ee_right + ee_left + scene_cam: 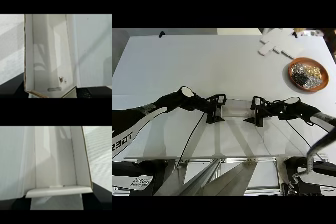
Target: Fold the box and place the chain.
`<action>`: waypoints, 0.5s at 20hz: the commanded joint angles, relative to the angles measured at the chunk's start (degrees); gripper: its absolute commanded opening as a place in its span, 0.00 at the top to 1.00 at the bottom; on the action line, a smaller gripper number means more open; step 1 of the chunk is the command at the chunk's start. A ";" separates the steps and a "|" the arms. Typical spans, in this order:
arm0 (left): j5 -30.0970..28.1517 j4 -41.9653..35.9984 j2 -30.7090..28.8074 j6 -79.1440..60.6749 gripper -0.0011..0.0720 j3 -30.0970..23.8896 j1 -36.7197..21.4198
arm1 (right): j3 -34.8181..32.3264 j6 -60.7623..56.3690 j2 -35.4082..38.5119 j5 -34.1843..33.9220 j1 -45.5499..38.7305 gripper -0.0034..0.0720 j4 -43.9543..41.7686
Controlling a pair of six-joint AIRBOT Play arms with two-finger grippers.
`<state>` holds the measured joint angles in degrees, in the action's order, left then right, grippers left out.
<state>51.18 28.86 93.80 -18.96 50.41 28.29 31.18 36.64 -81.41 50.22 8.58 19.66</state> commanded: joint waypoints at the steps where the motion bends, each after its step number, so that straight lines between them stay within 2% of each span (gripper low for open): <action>1: 0.02 0.13 0.04 2.82 0.47 -0.04 0.02 | 0.00 0.02 0.04 0.04 0.04 0.35 0.02; 5: 0.02 0.07 -0.02 4.02 0.45 -0.04 0.02 | 0.00 0.00 0.04 0.04 0.04 0.35 0.02; 6: 0.04 0.07 -0.07 4.02 0.37 -0.04 -0.07 | 0.00 0.02 0.04 0.04 0.02 0.35 0.02; 7: 0.04 -0.04 -0.07 4.00 0.16 -0.04 -0.15 | 0.02 0.02 0.04 0.04 0.04 0.35 0.02; 8: 0.02 -0.33 -0.07 3.98 0.04 -0.04 -0.20 | 0.00 0.02 0.04 0.04 0.04 0.35 0.02; 10: 0.04 -0.79 -0.07 3.98 0.04 -0.04 -0.20 | 0.00 0.00 0.04 0.04 0.04 0.35 0.02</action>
